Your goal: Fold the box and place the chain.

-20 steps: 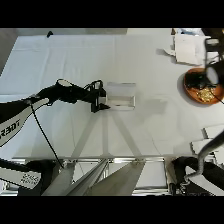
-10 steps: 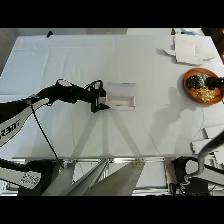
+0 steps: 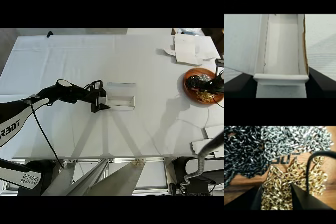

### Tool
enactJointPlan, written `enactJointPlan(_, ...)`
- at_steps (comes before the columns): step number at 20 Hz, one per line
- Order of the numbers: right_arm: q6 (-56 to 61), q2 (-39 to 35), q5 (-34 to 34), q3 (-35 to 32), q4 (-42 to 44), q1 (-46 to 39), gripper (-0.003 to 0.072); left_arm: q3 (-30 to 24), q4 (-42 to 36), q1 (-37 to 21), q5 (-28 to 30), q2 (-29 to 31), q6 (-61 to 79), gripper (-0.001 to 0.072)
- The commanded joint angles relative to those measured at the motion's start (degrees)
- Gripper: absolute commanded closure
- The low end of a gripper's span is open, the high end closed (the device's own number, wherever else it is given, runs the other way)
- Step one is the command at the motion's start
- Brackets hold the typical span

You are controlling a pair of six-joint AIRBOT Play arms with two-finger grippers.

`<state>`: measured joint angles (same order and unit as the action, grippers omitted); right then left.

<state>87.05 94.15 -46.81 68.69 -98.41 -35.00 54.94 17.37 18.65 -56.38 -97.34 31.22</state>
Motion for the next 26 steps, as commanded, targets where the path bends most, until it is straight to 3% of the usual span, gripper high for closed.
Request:
enactJointPlan(1,0.11,2.16,-1.22,0.42,0.35,-0.07,0.0499,0.04,0.02,0.00,0.02,0.00,0.02,0.0342)
enactJointPlan(2,0.09,2.16,-1.95,0.42,0.35,-0.07,0.0533,0.04,0.02,0.00,0.02,0.00,0.02,0.0342)
enactJointPlan(4,0.09,2.05,-3.98,0.42,0.35,-0.07,0.0672,0.04,0.02,0.02,0.02,0.00,0.02,0.0342)
enactJointPlan(7,0.09,0.42,-6.43,0.42,0.35,0.11,0.0672,0.04,0.04,0.00,0.02,0.00,0.02,0.0342)
enactJointPlan(12,-0.74,-8.94,-7.28,0.42,-0.07,2.60,0.0674,0.04,0.02,0.02,0.02,0.00,0.02,0.0342)
enactJointPlan(19,-3.04,-20.06,-17.07,0.39,2.86,8.50,0.0674,0.04,0.02,0.00,0.02,0.00,0.02,0.0342)
enactJointPlan(26,-3.02,-25.77,-26.29,0.39,5.49,22.32,0.0674,0.04,0.02,0.00,0.04,0.00,0.02,0.0342)
